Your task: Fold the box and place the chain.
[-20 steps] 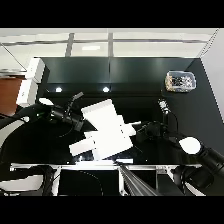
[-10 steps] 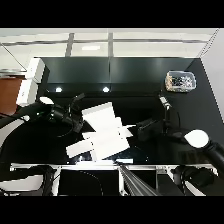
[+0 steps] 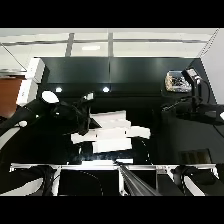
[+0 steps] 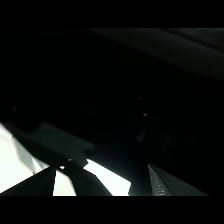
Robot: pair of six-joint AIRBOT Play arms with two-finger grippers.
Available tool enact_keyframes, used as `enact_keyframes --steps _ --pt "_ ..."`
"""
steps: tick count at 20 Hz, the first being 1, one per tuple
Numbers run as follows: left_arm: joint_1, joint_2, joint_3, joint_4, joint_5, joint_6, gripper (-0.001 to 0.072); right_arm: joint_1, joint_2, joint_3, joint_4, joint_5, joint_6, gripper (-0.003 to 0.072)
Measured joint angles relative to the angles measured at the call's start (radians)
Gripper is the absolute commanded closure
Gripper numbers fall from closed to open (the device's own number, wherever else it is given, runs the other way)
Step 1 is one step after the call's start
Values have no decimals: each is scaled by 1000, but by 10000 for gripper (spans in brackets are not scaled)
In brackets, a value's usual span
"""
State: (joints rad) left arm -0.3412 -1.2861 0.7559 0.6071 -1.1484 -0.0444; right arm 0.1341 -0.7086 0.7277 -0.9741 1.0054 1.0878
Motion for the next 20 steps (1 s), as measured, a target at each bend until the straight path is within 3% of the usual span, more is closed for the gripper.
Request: enact_keyframes --steps 6,9,20 --pt "-180 43 -108 0 295 159 681 -21 -3 14 -26 -51 -82 41" --pt "-223 33 -142 0 381 183 680 -1 -5 -37 -50 -60 -171 40" --pt "-249 11 -162 -39 431 199 679 165 -7 -261 -98 -93 -350 40"
